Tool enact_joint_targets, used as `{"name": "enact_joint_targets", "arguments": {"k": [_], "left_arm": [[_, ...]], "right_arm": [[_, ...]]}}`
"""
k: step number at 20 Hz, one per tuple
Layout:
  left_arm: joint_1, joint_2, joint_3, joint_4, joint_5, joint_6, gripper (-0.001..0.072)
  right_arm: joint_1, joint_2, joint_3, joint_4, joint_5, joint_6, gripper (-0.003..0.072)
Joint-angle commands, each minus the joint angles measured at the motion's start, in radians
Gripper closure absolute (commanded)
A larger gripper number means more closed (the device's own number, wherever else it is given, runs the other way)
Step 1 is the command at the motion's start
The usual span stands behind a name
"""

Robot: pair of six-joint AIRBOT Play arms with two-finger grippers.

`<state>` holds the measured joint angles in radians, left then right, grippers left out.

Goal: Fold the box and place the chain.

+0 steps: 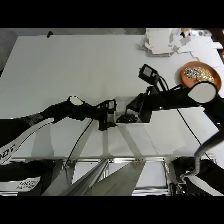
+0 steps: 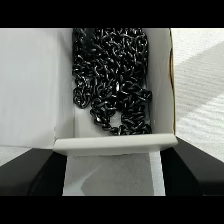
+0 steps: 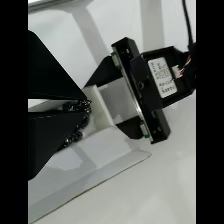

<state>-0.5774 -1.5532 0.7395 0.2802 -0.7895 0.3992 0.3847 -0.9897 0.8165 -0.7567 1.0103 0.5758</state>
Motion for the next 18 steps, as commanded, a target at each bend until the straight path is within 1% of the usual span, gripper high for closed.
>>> {"name": "enact_joint_targets", "arguments": {"k": [1, 2, 4, 5, 7, 8, 9, 10, 11, 14, 16, 18], "left_arm": [[0.0, 0.0, 0.0, 0.0, 0.0, 0.0, 0.0501], [0.0, 0.0, 0.0, 0.0, 0.0, 0.0, 0.0501], [0.0, 0.0, 0.0, 0.0, 0.0, 0.0, 0.0501], [0.0, 0.0, 0.0, 0.0, 0.0, 0.0, 0.0501], [0.0, 0.0, 0.0, 0.0, 0.0, 0.0, 0.0501], [0.0, 0.0, 0.0, 0.0, 0.0, 0.0, 0.0501], [0.0, 0.0, 0.0, 0.0, 0.0, 0.0, 0.0501], [0.0, 0.0, 0.0, 0.0, 0.0, 0.0, 0.0501], [0.0, 0.0, 0.0, 0.0, 0.0, 0.0, 0.0501], [0.0, 0.0, 0.0, 0.0, 0.0, 0.0, 0.0501], [0.0, 0.0, 0.0, 0.0, 0.0, 0.0, 0.0501], [0.0, 0.0, 0.0, 0.0, 0.0, 0.0, 0.0501]], "right_arm": [[0.039, -0.093, 0.0, -0.015, -0.006, -0.008, 0.0628], [0.053, -0.107, 0.0, -0.036, -0.016, -0.008, 0.0569], [0.054, -0.106, 0.002, -0.076, -0.026, -0.008, 0.048], [0.045, -0.099, 0.01, -0.085, -0.025, -0.009, 0.0479], [0.019, -0.09, 0.059, -0.104, -0.006, -0.025, 0.0486], [0.007, -0.09, 0.098, -0.104, 0.015, -0.074, 0.0491], [-0.004, -0.09, 0.135, -0.103, 0.017, -0.118, 0.0542], [-0.012, -0.094, 0.165, -0.103, 0.007, -0.164, 0.062], [-0.017, -0.105, 0.195, -0.1, -0.01, -0.193, 0.0657], [-0.017, -0.17, 0.227, -0.1, -0.103, -0.194, 0.0657], [-0.017, -0.247, 0.227, -0.119, -0.106, -0.196, 0.0657], [-0.017, -0.315, 0.227, -0.133, -0.079, -0.196, 0.0655]]}}
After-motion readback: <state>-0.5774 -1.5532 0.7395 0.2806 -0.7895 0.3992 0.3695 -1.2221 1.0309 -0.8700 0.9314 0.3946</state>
